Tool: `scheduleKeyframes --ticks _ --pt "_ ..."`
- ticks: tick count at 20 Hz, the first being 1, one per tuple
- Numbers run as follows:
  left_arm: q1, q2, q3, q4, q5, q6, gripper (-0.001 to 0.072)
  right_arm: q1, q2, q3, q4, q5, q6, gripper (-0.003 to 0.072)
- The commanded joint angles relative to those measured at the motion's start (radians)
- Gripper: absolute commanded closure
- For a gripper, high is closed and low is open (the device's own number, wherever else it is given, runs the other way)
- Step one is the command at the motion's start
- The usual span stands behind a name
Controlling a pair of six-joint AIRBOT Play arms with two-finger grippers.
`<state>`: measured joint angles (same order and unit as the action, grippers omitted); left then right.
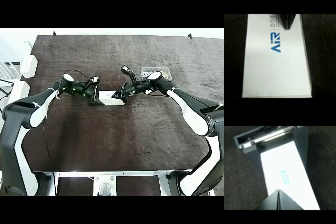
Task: Fold the box and place the chain.
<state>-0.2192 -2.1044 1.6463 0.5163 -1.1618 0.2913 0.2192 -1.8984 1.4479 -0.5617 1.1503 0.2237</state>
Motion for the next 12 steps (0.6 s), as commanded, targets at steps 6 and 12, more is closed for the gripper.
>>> scheduleKeyframes --ticks 6,12 --pt "0.001 0.0 0.0 -0.001 -0.001 -0.003 0.0333 0.01 -0.003 0.049 -0.069 -0.008 0.058 0.0676" --pt "0.001 0.0 0.0 -0.001 -0.001 -0.003 0.0333 0.001 0.115 0.079 0.044 0.003 0.072 0.0678"
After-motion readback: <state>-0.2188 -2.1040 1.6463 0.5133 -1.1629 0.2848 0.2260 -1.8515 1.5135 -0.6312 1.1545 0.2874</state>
